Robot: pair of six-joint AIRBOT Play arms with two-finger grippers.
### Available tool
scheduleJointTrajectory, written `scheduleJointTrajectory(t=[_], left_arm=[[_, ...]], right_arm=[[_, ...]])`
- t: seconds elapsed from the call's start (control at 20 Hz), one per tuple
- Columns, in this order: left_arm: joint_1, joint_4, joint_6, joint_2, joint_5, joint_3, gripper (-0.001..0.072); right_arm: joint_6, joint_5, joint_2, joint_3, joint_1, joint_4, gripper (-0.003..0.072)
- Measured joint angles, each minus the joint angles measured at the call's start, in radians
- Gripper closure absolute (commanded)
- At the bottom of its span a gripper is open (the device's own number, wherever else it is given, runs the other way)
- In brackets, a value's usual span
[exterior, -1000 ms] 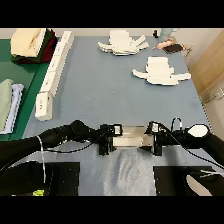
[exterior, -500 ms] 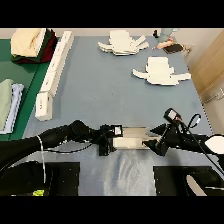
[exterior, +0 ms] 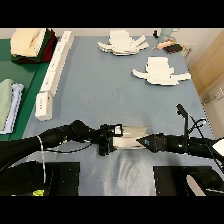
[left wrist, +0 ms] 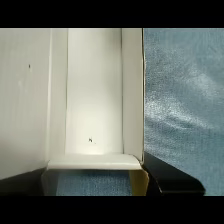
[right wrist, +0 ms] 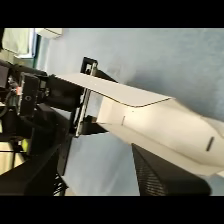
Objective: Fold the box.
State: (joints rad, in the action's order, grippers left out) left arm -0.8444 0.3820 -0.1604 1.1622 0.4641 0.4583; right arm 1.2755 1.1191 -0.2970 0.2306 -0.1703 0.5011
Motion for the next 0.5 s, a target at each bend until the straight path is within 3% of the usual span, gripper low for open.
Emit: scheduleJointTrajectory(t=[0.05,0.2,0.25,0.3,0.5], left_arm=[[0.0,-0.001,0.0,0.0,-0.001,0.0,0.0185],[0.0,0.0,0.0,0.0,-0.001,0.0,0.0185],[0.0,0.0,0.0,0.0,-0.001,0.0,0.0185],[0.0,-0.001,0.0,0.0,-0.002,0.0,0.0185],[0.0,-0.001,0.0,0.0,0.0,0.0,0.0185]], right_arm=[[0.01,0.008,0.0,0.0,-0.005,-0.014,0.0139],[0.057,0.019,0.0,-0.006,-0.028,-0.04,0.0168],[0.075,0.019,-0.009,-0.01,-0.037,-0.043,0.0375],[0.09,0.013,-0.024,-0.013,-0.045,-0.046,0.0478],[0.071,-0.045,-0.154,-0.014,-0.071,-0.093,0.0497]])
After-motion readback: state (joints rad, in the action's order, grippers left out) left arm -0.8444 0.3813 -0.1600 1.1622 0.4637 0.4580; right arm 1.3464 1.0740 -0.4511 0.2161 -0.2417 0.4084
